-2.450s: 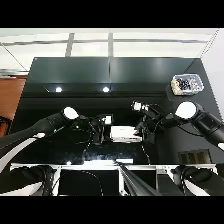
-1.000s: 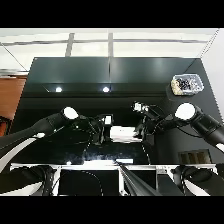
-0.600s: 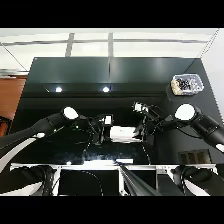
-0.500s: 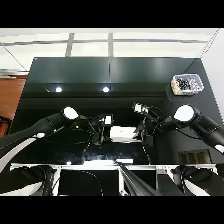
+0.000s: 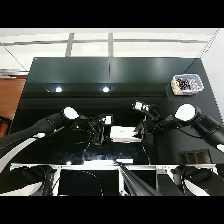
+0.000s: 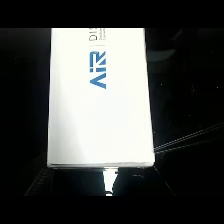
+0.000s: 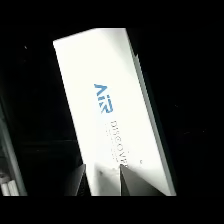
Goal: Fold the box and place the chain.
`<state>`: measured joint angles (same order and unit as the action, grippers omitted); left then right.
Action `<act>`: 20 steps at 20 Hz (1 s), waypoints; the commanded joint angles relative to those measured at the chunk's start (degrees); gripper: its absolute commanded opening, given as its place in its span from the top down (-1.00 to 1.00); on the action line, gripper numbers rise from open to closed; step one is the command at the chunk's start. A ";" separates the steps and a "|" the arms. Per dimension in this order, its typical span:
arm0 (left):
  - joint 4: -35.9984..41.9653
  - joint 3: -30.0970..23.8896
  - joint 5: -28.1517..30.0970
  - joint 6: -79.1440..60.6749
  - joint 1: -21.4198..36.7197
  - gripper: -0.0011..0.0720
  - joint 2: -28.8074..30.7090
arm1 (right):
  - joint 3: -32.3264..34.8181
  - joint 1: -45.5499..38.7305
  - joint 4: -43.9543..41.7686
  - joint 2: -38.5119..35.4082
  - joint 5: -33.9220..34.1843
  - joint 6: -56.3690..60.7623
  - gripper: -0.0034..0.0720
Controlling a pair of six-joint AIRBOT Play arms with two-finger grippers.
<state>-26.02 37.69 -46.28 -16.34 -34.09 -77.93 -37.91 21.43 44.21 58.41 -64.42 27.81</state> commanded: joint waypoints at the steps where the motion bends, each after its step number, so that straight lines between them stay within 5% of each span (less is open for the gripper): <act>1: -0.07 0.04 -0.07 -0.11 -0.02 -0.29 -0.02 | -4.24 -3.50 -0.04 -0.79 -11.32 11.19 0.26; 3: -0.09 0.04 -0.07 -0.11 -0.02 -0.29 -0.02 | -4.11 -6.80 -0.24 -0.79 -16.00 21.70 0.26; 5: -0.07 0.04 -0.04 -0.11 -0.02 -0.29 -0.02 | -0.37 -7.39 -2.60 -0.79 -14.71 29.35 0.88; 10: -0.09 0.04 -0.04 -0.11 -0.02 -0.29 -0.02 | 7.87 -2.36 -21.29 1.31 2.12 31.15 0.88; 20: -0.09 0.04 -0.07 -0.11 -0.04 -0.29 -0.02 | 7.93 0.68 -19.58 7.32 10.86 33.55 0.88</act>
